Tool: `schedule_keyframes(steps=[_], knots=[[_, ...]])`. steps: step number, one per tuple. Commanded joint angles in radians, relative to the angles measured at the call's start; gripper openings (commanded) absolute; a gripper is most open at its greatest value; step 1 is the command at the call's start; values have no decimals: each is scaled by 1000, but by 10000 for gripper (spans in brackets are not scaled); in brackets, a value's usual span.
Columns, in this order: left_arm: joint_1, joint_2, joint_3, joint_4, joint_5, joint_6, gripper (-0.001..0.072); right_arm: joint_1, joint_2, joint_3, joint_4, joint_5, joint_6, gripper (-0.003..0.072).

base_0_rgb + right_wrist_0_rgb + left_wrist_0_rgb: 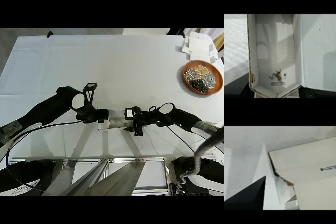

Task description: Fold the box and place the chain.

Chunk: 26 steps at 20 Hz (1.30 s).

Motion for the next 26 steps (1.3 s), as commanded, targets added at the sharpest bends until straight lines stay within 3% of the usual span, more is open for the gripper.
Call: schedule_keyframes(steps=[1, 8, 15, 22, 24, 26], knots=[[-32, -37, 25, 41, -52, -97, 412, 0, 1, 0, 0, -1, 0, 301], [-93, -66, 25, 80, 53, -217, 410, 0, 1, 0, 0, -1, 0, 301], [-104, -87, 24, 144, -16, -286, 410, 0, 1, 0, 0, 0, 0, 301], [-105, -88, 24, 195, -3, -290, 409, 0, 1, 0, 0, -1, 0, 301], [-111, -89, 24, 196, 3, -290, 346, 0, 1, 0, 0, -1, 0, 301], [-126, -93, 24, 200, 15, -290, 330, 0, 1, 0, 0, -1, 0, 301]])
